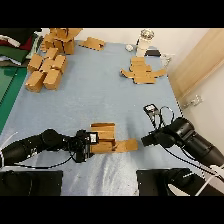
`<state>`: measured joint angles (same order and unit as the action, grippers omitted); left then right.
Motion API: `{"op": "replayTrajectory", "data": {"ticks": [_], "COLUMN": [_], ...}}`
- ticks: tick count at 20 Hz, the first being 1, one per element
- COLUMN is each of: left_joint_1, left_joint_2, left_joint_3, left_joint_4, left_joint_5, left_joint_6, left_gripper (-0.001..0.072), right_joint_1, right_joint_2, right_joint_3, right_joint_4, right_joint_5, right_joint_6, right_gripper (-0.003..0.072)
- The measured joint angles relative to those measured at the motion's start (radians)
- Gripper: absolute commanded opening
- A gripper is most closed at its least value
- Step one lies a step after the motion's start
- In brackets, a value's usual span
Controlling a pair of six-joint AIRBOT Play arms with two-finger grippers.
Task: Fold the box.
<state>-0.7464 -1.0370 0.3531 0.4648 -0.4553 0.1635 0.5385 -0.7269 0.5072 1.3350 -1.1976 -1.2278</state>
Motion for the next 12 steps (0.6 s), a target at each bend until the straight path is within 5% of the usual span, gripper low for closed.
{"op": "replayTrajectory", "data": {"ticks": [7,12], "left_joint_1": [0.000,0.000], "left_joint_2": [0.000,0.000], "left_joint_3": [0.000,0.000], "left_joint_4": [0.000,0.000], "left_joint_5": [0.000,0.000], "left_joint_6": [0.000,0.000], "left_gripper": [0.0383,0.0382], "right_joint_1": [-0.049,0.005], "right_joint_2": [-0.100,-0.121], "right_joint_3": [-0.101,-0.097], "right_joint_4": [0.409,0.591], "right_joint_5": [0.269,0.335], "right_joint_6": [-0.047,-0.117], "right_gripper": [0.0003,0.0003]}}
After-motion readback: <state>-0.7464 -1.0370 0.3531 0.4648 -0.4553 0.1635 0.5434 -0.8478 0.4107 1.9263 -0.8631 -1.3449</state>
